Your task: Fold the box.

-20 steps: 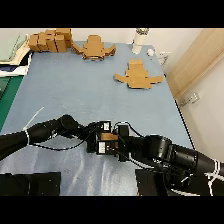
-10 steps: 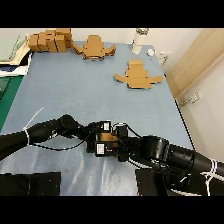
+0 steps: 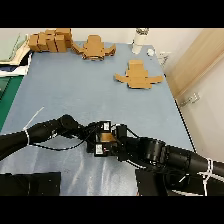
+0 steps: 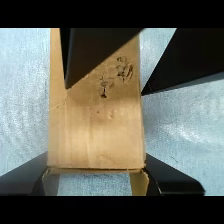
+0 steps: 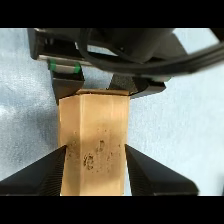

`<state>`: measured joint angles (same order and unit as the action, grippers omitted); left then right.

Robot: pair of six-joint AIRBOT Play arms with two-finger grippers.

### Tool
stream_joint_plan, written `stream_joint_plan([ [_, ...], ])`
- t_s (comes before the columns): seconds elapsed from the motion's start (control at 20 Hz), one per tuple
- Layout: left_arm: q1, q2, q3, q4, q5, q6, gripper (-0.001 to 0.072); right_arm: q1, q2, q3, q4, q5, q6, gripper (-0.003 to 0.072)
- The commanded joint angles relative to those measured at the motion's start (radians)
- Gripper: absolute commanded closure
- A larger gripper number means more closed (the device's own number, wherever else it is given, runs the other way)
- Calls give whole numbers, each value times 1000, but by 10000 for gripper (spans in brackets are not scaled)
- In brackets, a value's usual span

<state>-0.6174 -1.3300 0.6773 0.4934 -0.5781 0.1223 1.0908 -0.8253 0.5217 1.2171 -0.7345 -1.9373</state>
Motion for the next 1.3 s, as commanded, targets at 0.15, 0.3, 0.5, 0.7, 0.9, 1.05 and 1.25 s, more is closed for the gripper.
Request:
stream_joint_plan([
  [0.15,0,0,0,0,0,0,298,2,-13,1,-6,0,11,193],
  [0.3,0,0,0,0,0,0,298,2,-8,11,-6,-13,10,341],
  [0.5,0,0,0,0,0,0,298,3,28,15,-6,-34,10,402],
  [0.7,0,0,0,0,0,0,298,2,49,15,-6,-46,10,405],
  [0.9,0,0,0,0,0,0,298,2,53,15,-24,-37,10,421],
  [1.05,0,0,0,0,0,0,298,2,50,15,-31,-31,10,423],
  [1.25,0,0,0,0,0,0,298,2,34,15,4,-28,10,458],
])
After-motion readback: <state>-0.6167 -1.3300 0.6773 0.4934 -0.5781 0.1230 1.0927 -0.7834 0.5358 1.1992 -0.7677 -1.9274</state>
